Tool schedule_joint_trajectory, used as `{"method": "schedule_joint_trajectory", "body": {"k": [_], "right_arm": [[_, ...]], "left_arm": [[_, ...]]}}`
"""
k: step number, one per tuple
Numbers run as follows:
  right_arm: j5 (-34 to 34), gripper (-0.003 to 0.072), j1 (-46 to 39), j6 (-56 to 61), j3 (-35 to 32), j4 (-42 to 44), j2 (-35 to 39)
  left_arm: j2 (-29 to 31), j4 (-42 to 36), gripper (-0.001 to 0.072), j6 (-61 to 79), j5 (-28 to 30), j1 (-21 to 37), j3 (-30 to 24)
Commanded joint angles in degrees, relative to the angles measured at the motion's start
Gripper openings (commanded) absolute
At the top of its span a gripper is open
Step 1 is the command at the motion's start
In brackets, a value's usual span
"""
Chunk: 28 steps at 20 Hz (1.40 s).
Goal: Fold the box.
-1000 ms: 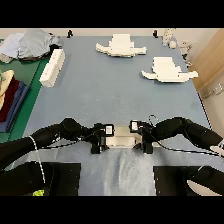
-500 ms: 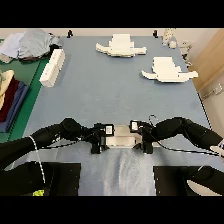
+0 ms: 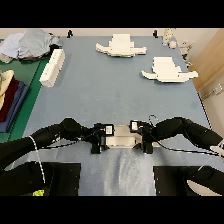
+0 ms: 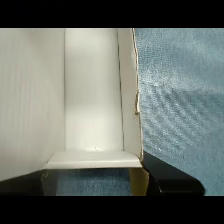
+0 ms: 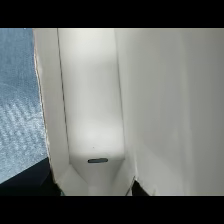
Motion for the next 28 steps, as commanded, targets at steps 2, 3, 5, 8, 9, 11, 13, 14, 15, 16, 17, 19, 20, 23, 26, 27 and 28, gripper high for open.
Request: {"method": "schedule_joint_trajectory", "body": {"k": [2,3,5,8,9,11,13,14,15,16,17,19,20,23,26,27,28], "right_arm": [[-0.3,0.0519,0.0,0.1,0.1,0.1,0.0],[-0.2,0.0523,0.0,0.1,0.1,0.0,0.0],[0.0,0.072,0.0,1.1,0.1,-0.3,0.1],[-4.2,0.072,0.0,9.6,1.6,-4.7,2.8],[-6.3,0.072,0.0,12.7,2.2,-7.8,4.4],[-11.9,0.072,0.0,21.1,3.3,-16.5,8.1],[-19.3,0.072,0.0,32.5,4.1,-24.5,12.1],[-23.2,0.072,0.0,38.5,4.3,-27.0,13.9],[-27.5,0.0713,0.0,45.1,4.3,-28.2,15.6],[-31.4,0.0713,0.0,53.0,4.3,-28.0,17.1],[-33.9,0.0713,0.0,61.4,4.3,-26.1,18.3],[-33.2,0.0583,0.0,72.7,4.0,-14.2,19.3],[-29.8,0.0512,0.0,72.8,3.8,-5.8,19.2],[-16.5,0.0511,0.1,74.9,3.7,3.2,19.2],[-10.3,0.0511,0.1,80.7,3.7,3.4,19.2],[-9.9,0.051,0.1,80.7,3.7,3.4,19.2],[-9.8,0.0511,0.1,81.0,3.7,3.4,19.2]], "left_arm": [[0.0,0.0,0.042,0.0,0.0,0.0,0.1],[0.0,0.0,0.042,0.0,0.0,0.0,0.1],[0.0,0.0,0.042,0.0,0.0,0.0,0.1],[0.0,0.0,0.042,0.0,0.0,0.0,0.1],[0.0,0.0,0.042,0.0,0.0,0.0,0.1],[0.0,0.0,0.042,0.0,0.0,0.0,0.1],[0.0,0.0,0.042,0.0,0.0,0.0,0.1],[0.0,0.0,0.042,0.0,0.0,0.0,0.1],[0.0,0.0,0.042,0.0,0.0,0.0,0.1],[0.0,0.0,0.042,0.0,0.0,0.0,0.1],[0.0,0.0,0.042,0.0,0.0,0.0,0.1],[0.0,0.0,0.042,0.0,0.0,0.0,0.1],[0.0,0.0,0.042,0.0,0.0,0.0,0.1],[0.0,0.0,0.042,0.0,0.0,0.0,0.1],[0.0,0.0,0.042,0.0,0.0,0.0,0.1],[0.0,0.0,0.042,0.0,0.0,0.0,0.1],[0.0,0.2,0.0421,0.0,0.0,0.0,0.0]]}}
